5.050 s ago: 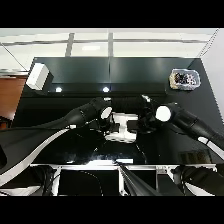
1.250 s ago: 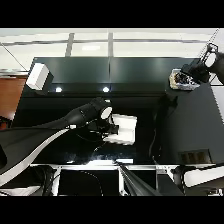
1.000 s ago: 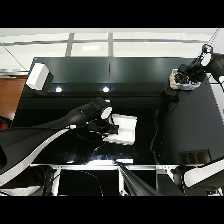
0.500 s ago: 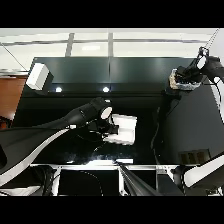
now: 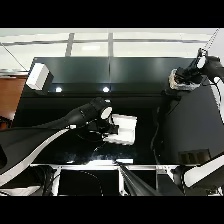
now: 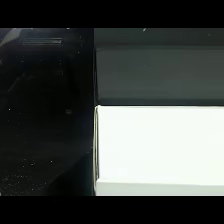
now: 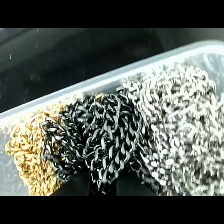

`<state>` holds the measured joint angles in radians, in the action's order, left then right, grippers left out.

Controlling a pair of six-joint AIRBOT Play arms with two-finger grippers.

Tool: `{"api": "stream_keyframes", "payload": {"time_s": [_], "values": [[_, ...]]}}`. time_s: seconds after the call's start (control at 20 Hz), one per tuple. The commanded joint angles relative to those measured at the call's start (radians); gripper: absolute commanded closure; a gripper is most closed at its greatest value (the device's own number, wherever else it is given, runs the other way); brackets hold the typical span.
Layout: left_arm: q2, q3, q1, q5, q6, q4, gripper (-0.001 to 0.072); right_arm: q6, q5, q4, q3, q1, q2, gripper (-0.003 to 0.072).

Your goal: Fold the box and place the chain.

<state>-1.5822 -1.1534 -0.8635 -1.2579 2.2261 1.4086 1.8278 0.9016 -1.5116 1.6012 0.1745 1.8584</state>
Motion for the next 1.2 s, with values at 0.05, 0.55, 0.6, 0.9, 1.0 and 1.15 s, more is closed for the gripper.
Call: {"api": "stream_keyframes", "payload": {"time_s": [0.05, 0.55, 0.6, 0.9, 1.0, 1.15], "values": [[0.001, 0.000, 0.001, 0.000, 0.000, 0.000, 0.0678, -0.047, 0.013, 0.019, 0.005, 0.001, -0.082, 0.0672], [0.001, 0.000, 0.001, 0.000, 0.000, 0.000, 0.0678, -0.323, 0.124, 0.086, 0.005, 0.002, -0.544, 0.0674], [0.001, 0.000, 0.001, 0.000, 0.000, 0.000, 0.0678, -0.352, 0.151, 0.119, 0.005, 0.002, -0.583, 0.0673], [0.001, 0.000, 0.001, 0.006, 0.000, 0.000, 0.0678, -0.620, 0.431, 0.416, 0.003, 0.002, -0.788, 0.0673], [0.001, 0.000, 0.001, 0.014, 0.000, 0.000, 0.0678, -0.658, 0.520, 0.518, -0.003, -0.007, -0.840, 0.0673], [0.001, 0.000, 0.001, 0.021, 0.000, 0.000, 0.0678, -0.704, 0.609, 0.659, -0.100, -0.043, -0.922, 0.0673]]}}
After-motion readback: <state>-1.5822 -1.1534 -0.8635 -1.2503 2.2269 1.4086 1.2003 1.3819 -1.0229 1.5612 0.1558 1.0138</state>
